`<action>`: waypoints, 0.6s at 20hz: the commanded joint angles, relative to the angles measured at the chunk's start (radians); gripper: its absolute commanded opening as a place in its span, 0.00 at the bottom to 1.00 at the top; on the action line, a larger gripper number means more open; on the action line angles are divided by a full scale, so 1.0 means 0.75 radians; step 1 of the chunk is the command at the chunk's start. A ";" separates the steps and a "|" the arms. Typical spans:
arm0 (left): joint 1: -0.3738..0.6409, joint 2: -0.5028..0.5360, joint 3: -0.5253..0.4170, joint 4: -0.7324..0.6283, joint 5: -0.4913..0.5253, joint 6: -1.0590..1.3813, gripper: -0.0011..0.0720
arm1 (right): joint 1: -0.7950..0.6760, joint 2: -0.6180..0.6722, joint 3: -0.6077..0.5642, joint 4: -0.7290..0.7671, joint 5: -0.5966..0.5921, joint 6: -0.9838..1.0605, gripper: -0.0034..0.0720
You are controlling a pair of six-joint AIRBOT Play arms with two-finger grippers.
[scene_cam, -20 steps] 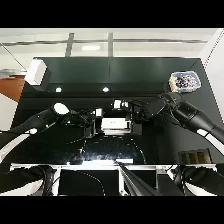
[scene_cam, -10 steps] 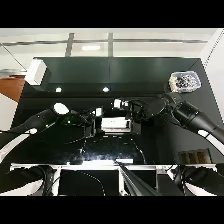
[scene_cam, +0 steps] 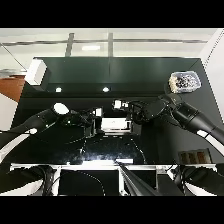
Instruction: Fold the box and place the chain.
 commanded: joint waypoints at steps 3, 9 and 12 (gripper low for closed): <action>-0.001 -0.001 0.000 -0.001 0.001 -0.002 0.67 | 0.000 -0.013 -0.004 0.001 -0.008 0.003 0.48; -0.001 -0.001 0.000 -0.001 0.000 -0.002 0.67 | -0.001 -0.012 -0.003 0.001 -0.011 0.004 0.48; -0.001 -0.001 0.000 -0.001 0.001 -0.002 0.67 | -0.001 0.024 0.008 -0.001 -0.012 0.061 0.48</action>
